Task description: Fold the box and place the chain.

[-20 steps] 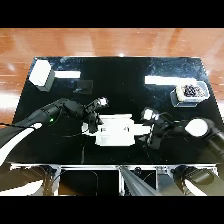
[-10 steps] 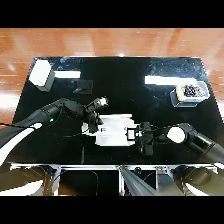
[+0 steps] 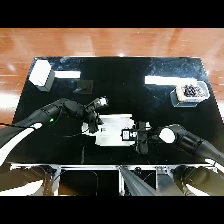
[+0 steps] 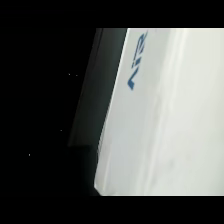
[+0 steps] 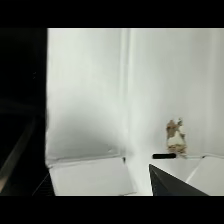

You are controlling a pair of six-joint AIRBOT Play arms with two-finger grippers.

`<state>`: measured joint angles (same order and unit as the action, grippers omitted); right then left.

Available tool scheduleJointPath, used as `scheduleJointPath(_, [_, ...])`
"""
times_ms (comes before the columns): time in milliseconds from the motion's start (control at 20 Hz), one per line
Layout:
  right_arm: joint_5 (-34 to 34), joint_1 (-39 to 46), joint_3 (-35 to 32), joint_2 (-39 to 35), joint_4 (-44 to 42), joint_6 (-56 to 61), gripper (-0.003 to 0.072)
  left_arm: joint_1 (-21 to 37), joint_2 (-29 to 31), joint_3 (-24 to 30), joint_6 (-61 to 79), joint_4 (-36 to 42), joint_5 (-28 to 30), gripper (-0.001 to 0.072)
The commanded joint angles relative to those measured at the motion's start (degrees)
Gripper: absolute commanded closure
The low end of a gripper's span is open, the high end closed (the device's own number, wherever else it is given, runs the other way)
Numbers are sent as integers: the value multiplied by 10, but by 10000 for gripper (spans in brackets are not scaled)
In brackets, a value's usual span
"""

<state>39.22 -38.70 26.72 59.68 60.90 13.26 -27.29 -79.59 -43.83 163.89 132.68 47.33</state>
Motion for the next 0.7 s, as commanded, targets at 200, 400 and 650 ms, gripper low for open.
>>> scheduleJointPath(200, [-27,-4,31,5,-6,106,-14,0,0,0,-9,0,0,690])
scheduleJointPath(400, [-18,7,40,0,23,184,-22,0,0,0,-9,0,0,690])
scheduleJointPath(650, [-25,8,40,-17,45,217,-21,0,0,0,-9,0,1,691])
